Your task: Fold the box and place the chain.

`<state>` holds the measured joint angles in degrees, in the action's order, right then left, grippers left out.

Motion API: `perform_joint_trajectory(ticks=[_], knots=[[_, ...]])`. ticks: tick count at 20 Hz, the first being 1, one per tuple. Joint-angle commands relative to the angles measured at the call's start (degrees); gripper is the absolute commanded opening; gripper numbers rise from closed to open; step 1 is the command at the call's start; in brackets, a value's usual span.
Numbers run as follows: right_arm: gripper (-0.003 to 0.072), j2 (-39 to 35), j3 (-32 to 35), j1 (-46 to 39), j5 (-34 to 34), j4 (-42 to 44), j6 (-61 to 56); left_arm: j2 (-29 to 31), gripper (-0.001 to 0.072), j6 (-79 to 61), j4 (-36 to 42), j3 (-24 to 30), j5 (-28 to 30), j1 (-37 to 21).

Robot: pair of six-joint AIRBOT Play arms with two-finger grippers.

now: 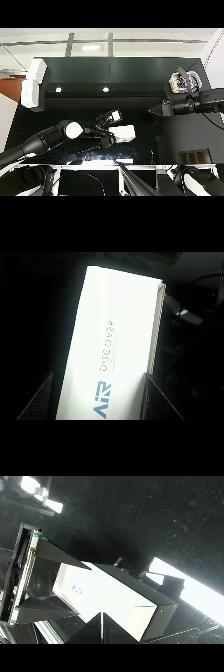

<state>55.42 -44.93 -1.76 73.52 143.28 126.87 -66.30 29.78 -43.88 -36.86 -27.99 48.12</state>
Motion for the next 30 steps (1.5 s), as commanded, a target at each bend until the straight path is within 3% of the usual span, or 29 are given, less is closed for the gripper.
perform_joint_trajectory(ticks=[1,17,25,30], knots=[[0.0021,-0.02,-0.04,0.09,-0.11,-0.02,-0.02,-0.09,0.0704,-1.07,-0.17,-0.04,0.57,0.44],[0.0022,-0.02,-0.04,0.09,-0.22,-0.02,-0.04,-2.64,0.0704,-1.11,-0.24,-0.09,0.57,1.75],[0.0021,-0.02,-0.04,0.09,0.28,-0.02,-0.04,-2.67,0.0704,-1.07,-2.4,-4.74,0.11,1.53],[0.0022,-0.02,-0.04,0.09,0.28,-0.04,-0.04,-2.64,0.0706,-0.85,-2.45,-4.98,-4.48,0.37]])
